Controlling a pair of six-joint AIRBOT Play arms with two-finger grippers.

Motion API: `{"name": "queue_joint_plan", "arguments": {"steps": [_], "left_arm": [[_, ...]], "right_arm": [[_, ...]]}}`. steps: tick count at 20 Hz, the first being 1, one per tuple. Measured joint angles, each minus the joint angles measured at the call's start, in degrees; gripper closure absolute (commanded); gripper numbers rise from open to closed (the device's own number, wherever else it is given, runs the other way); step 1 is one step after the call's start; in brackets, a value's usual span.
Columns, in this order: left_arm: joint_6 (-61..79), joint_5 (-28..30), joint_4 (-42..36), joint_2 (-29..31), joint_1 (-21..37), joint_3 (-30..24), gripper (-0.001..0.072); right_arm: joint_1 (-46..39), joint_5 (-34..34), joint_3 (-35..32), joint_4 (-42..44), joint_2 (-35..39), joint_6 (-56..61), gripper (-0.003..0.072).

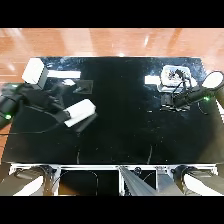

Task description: Fold the box and place the chain.

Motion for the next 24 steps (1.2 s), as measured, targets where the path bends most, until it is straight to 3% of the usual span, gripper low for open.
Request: {"name": "queue_joint_plan", "arguments": {"steps": [5, 8, 10, 14, 22, 23, 24], "left_arm": [[-1.03, 2.73, 3.98, 0.5, 22.97, -0.55, 0.0689], [1.22, -1.49, 3.8, -0.68, 35.19, -0.39, 0.0688], [3.74, -4.35, 1.64, -2.99, 40.04, 0.85, 0.0688], [5.81, -8.17, -0.2, -9.7, 43.95, 5.62, 0.0688], [6.45, -11.19, -1.09, -19.28, 45.29, 14.34, 0.0682], [6.43, -12.07, -1.18, -19.71, 45.31, 14.75, 0.0508], [6.43, -12.35, -1.2, -19.93, 45.31, 15.06, 0.0126]], "right_arm": [[0.0, 0.0, 0.0, 0.04, 0.0, -0.61, 0.065], [0.0, -0.44, 0.0, 0.04, 0.0, -0.74, 0.065], [0.0, -0.98, 0.0, 0.04, 0.0, -0.79, 0.065], [0.0, -1.14, 0.0, 0.9, 0.0, -0.59, 0.065], [-0.02, -1.05, 0.0, 4.2, 0.0, -0.15, 0.065], [-0.02, -1.03, 0.0, 4.35, 0.0, -0.07, 0.065], [-0.02, -1.05, 0.0, 4.55, 0.0, 0.09, 0.065]]}}
